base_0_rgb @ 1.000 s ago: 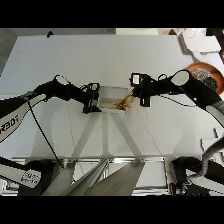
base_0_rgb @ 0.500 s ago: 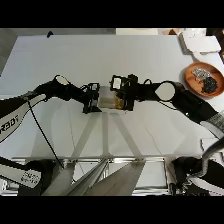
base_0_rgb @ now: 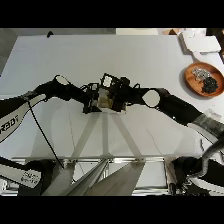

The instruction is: Fold the box and place the chain.

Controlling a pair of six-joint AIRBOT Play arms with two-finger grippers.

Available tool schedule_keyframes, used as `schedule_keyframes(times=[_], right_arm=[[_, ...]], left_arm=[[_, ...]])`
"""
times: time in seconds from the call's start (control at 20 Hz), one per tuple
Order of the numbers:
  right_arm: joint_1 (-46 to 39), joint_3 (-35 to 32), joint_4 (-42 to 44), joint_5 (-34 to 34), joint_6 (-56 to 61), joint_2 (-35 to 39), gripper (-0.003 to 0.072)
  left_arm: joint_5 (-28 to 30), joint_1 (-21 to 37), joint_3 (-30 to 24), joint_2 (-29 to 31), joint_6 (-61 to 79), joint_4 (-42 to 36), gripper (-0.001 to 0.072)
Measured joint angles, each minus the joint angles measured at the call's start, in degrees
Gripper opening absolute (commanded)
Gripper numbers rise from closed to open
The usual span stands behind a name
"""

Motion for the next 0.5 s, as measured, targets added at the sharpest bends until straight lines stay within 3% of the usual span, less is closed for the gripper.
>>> schedule_keyframes(times=[0.25,0.3,0.4,0.5], right_arm=[[1.6,0.0,0.7,-0.5,1.8,-3.9,0.0014],[1.9,0.0,0.7,-0.5,2.0,-4.3,0.0073],[2.5,0.0,0.9,-0.6,2.6,-4.8,0.0369],[2.8,0.0,0.9,-0.4,4.0,-4.8,0.0378]], left_arm=[[0.0,0.0,0.0,0.0,0.0,0.0,0.0225],[0.0,0.0,0.0,0.0,0.0,0.0,0.0225],[0.0,0.0,0.0,0.0,0.0,0.0,0.0225],[0.0,0.0,0.0,0.0,0.0,0.0,0.0225]])
